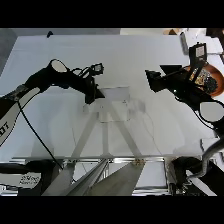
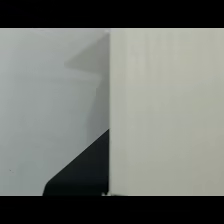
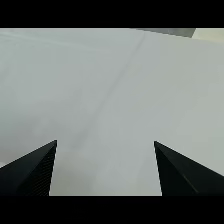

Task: Fold the box and place the chain.

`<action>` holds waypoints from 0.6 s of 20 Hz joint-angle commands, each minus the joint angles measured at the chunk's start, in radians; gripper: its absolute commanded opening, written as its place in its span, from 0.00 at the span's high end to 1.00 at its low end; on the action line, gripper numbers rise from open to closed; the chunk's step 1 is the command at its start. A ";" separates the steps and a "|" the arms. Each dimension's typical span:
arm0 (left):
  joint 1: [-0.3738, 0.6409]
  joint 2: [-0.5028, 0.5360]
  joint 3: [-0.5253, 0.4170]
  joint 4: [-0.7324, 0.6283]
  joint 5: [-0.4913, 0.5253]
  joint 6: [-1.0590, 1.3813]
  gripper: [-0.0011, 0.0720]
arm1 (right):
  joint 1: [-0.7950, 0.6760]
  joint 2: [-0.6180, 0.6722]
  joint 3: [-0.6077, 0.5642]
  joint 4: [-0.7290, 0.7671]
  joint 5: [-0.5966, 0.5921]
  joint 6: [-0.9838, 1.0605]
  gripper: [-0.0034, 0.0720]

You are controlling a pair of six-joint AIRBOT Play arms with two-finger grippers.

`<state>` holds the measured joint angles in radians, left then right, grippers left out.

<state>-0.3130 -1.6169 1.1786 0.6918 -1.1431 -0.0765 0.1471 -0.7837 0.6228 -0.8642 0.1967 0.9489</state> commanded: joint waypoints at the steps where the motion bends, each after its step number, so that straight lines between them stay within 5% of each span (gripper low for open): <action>1: -0.006 -0.036 -0.001 -0.039 0.097 0.036 0.99 | 0.000 0.000 0.001 -0.001 0.002 0.000 0.11; 12: -0.006 -0.088 -0.001 -0.018 0.092 0.167 0.98 | 0.000 0.000 0.001 -0.001 0.027 0.000 0.11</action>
<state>-0.3191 -1.7000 1.1778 0.6708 -1.0519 0.0746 0.1471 -0.7837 0.6228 -0.8654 0.2199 0.9489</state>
